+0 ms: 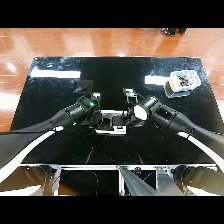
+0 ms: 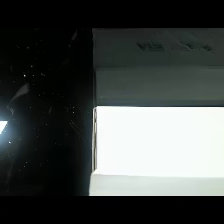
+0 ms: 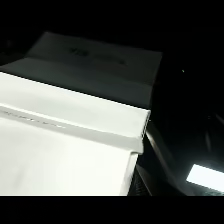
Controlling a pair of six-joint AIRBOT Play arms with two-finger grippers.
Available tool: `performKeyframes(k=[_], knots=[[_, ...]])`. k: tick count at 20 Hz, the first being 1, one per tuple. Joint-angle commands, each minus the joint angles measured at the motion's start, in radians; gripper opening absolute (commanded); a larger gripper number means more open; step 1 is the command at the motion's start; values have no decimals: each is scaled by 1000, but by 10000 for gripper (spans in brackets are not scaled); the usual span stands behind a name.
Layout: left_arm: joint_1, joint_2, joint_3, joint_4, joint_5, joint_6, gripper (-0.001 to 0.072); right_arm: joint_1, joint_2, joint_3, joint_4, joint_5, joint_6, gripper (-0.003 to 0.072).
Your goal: Fold the box and place the chain.
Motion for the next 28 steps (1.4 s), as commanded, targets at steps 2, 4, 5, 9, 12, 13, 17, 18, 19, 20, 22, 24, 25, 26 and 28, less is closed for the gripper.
performKeyframes(k=[2,4,5,9,12,13,17,18,19,20,22,24,25,26,28], knots=[[-1,-1,0,-1,-2,-1,22,0,-5,2,-54,51,33,447],[-1,-1,0,-1,-2,-1,23,0,-14,2,-55,61,42,447],[-1,-1,0,-1,-2,-1,22,0,-21,2,-55,63,45,447],[-1,-1,0,0,-2,-1,22,0,-43,2,-53,59,56,447],[-1,-1,0,0,-4,-1,22,3,-53,5,-54,51,67,410],[-1,-1,0,-1,-4,-1,22,6,-59,10,-53,52,68,375],[-1,-1,0,-1,-3,-1,22,27,-106,58,-54,84,82,369],[-1,-1,0,-1,-3,-1,22,28,-118,67,-54,90,92,368],[-1,-1,0,0,-3,-1,22,29,-127,74,-54,95,99,368],[-1,-1,0,2,-3,-1,22,29,-136,80,-55,98,109,368],[-1,-1,0,3,-3,-1,23,28,-146,80,-55,98,123,368],[-1,-1,0,4,-4,-1,22,28,-157,81,-56,109,123,368],[-1,-1,0,4,-4,-1,22,28,-162,81,-57,112,123,368],[-1,-1,0,4,-5,-1,22,28,-167,81,-58,112,123,368],[-1,-1,0,3,-4,-1,22,26,-172,82,-58,112,123,368]])
